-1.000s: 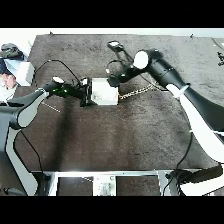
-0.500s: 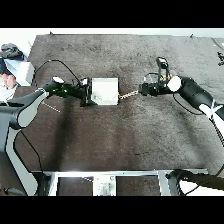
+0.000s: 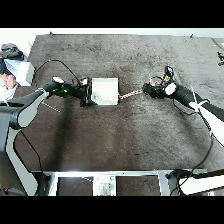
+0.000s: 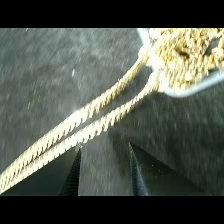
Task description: Fold the box and place the chain.
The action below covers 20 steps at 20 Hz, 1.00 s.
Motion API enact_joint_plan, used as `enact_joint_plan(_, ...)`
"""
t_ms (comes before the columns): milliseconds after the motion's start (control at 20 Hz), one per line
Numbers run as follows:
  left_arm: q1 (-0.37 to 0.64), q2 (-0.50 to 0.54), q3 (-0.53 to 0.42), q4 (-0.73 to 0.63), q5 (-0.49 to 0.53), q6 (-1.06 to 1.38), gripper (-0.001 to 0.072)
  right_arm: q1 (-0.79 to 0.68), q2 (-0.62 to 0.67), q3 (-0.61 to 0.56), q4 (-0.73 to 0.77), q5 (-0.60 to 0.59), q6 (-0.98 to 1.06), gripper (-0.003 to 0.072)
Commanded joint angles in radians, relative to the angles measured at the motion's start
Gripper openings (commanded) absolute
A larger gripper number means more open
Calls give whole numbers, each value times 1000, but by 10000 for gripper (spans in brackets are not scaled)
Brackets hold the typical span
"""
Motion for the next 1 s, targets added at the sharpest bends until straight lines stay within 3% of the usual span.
enact_joint_plan(0, 1, 1, 0, 0, 0, 0, 346, -8, -78, 62, 51, -45, 4, 335)
enact_joint_plan(200, 1, 1, 0, 0, 0, 0, 346, -19, -117, 101, 61, -40, 52, 308)
enact_joint_plan(250, 1, 1, 0, 0, 0, 0, 347, -19, -114, 101, 61, -32, 51, 104)
enact_joint_plan(300, 1, 1, 0, 0, 0, 0, 346, -19, -110, 101, 61, -26, 52, 77)
enact_joint_plan(400, 1, 1, 0, 0, 0, 0, 347, -17, -96, 101, 61, 5, 51, 76)
enact_joint_plan(500, 1, 1, 0, 0, 0, 0, 346, -12, -73, 100, 60, 35, 42, 12)
enact_joint_plan(950, 1, 1, 0, 0, 0, 0, 347, 87, 198, 101, 57, 156, -73, 10)
